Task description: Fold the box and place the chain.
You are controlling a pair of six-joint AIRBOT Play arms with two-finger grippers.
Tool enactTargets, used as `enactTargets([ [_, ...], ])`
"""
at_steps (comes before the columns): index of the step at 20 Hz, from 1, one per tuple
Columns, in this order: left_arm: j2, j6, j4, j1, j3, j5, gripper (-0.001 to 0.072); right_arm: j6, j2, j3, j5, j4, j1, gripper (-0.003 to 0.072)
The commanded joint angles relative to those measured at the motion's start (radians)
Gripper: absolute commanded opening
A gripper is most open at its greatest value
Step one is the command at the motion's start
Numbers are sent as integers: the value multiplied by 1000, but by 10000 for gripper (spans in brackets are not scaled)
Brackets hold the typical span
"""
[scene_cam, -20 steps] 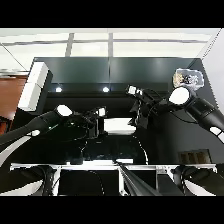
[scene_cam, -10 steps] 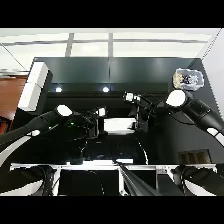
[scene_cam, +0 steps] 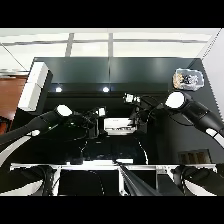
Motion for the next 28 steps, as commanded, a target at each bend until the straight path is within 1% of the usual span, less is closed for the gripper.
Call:
enactTargets([
  [1,0,0,1,-1,1,0,276,2,-1,-17,0,0,1,263],
  [5,0,0,1,-1,1,0,276,2,0,-23,1,0,1,265],
  [6,0,0,1,-1,1,0,276,2,0,-23,2,0,0,288],
  [8,0,0,1,-1,1,0,276,3,0,-23,1,0,0,289],
  [9,0,0,1,-1,1,0,277,3,0,-23,1,0,0,359],
  [10,0,0,1,-1,1,0,276,3,0,-23,2,0,0,388],
  [17,0,0,1,-1,1,0,277,3,-1,-23,16,0,1,387],
  [28,0,0,1,-1,1,0,276,3,-2,-38,-6,-11,0,387],
])
